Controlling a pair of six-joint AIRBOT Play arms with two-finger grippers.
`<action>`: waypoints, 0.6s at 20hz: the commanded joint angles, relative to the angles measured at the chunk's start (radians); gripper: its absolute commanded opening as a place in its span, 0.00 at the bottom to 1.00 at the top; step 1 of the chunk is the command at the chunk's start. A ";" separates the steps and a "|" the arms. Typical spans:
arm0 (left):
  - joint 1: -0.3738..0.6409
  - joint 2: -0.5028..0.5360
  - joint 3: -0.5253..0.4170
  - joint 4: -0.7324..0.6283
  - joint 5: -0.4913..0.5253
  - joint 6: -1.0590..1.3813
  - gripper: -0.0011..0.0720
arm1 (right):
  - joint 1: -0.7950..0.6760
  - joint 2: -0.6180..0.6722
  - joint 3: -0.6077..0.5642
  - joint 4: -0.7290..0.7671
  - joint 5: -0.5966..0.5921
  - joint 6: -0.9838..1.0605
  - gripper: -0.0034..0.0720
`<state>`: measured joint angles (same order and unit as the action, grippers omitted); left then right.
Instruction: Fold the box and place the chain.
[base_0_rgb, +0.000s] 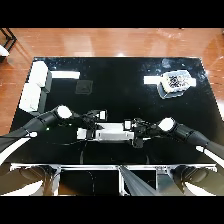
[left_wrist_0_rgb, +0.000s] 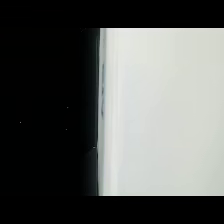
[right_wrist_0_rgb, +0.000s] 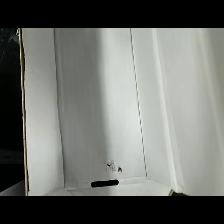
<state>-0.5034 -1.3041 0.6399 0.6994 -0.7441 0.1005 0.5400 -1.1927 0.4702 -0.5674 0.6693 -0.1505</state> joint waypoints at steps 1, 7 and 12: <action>-0.001 0.000 0.000 0.000 -0.001 0.000 0.04 | 0.000 -0.001 0.001 -0.002 0.000 0.001 0.97; -0.001 0.000 0.000 0.000 -0.001 0.000 0.04 | 0.000 -0.001 0.001 -0.002 0.000 0.001 0.79; -0.001 0.000 0.000 0.000 -0.001 0.000 0.05 | 0.000 -0.001 0.001 -0.002 0.000 0.001 0.67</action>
<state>-0.5034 -1.3041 0.6403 0.6991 -0.7448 0.1009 0.5400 -1.1927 0.4702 -0.5697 0.6689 -0.1497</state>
